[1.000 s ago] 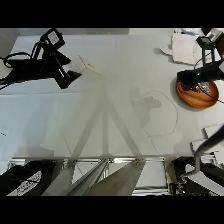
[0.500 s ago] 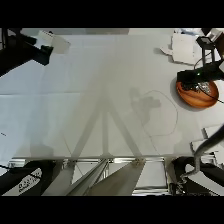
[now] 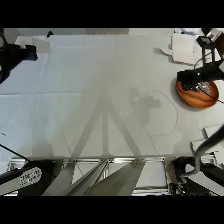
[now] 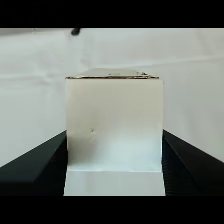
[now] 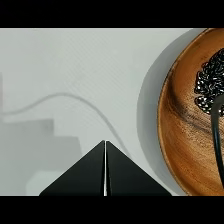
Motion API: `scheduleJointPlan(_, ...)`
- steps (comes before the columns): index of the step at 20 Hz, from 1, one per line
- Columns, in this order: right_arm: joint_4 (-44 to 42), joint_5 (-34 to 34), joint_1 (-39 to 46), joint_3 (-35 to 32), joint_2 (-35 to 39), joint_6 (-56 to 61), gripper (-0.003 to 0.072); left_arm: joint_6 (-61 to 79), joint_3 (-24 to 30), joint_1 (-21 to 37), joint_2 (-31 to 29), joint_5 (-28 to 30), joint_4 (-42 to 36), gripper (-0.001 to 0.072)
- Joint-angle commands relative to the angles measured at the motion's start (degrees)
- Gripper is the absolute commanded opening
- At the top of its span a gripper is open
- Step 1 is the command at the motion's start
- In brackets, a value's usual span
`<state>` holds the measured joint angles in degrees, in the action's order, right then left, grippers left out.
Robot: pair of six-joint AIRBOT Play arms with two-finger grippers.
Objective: Fold the box and place the chain.
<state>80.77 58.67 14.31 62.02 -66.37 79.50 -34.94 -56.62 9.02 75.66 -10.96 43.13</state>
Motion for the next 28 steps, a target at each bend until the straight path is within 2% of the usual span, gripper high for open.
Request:
scheduleJointPlan(1,-0.20,-1.79,0.04,0.00,0.04,0.04,0.0015,0.39,5.18,-1.38,3.45,4.55,-1.55,0.0001)
scheduleJointPlan(5,-0.61,-4.63,0.04,0.00,0.04,0.04,0.0015,0.07,9.86,-3.63,3.30,5.68,-1.60,0.0002)
scheduleJointPlan(11,-0.63,-5.62,0.04,0.00,0.04,0.04,0.0015,-2.62,13.68,-4.59,1.14,3.15,-2.58,0.0002)
scheduleJointPlan(13,-0.63,-5.62,0.04,0.00,0.04,0.04,0.0015,-2.60,14.78,-4.57,0.37,1.46,-2.29,0.0002)
scheduleJointPlan(17,-0.63,-5.64,0.04,0.00,0.04,0.04,0.0015,-2.60,15.10,-4.50,0.35,-5.88,1.60,0.0009)
scheduleJointPlan(19,-0.61,-5.62,0.04,0.00,0.04,0.02,0.0015,-2.62,15.08,-4.42,0.37,-7.06,3.02,0.0204)
scheduleJointPlan(20,-0.61,-5.62,0.04,0.00,0.04,0.02,0.0015,-2.60,15.10,-4.37,0.37,-7.32,3.02,0.0233)
scheduleJointPlan(24,-0.61,-5.62,0.04,0.00,0.04,0.02,0.0015,-2.64,15.13,-4.31,0.98,-9.49,9.09,0.0239)
scheduleJointPlan(25,-0.61,-5.62,0.04,0.00,0.04,0.02,0.0015,-2.64,15.13,-4.31,1.07,-10.51,10.16,0.0289)
scheduleJointPlan(26,-0.61,-5.62,0.04,0.00,0.04,0.02,0.0015,-2.62,15.13,-4.31,1.31,-10.88,10.80,0.0387)
scheduleJointPlan(27,-0.61,-5.64,0.04,0.00,0.04,0.02,0.0015,-2.62,15.13,-4.26,1.70,-10.99,10.86,0.0420)
scheduleJointPlan(28,-0.61,-5.62,0.04,0.00,0.04,0.02,0.0015,-2.64,15.13,-4.26,1.97,-11.21,10.93,0.0420)
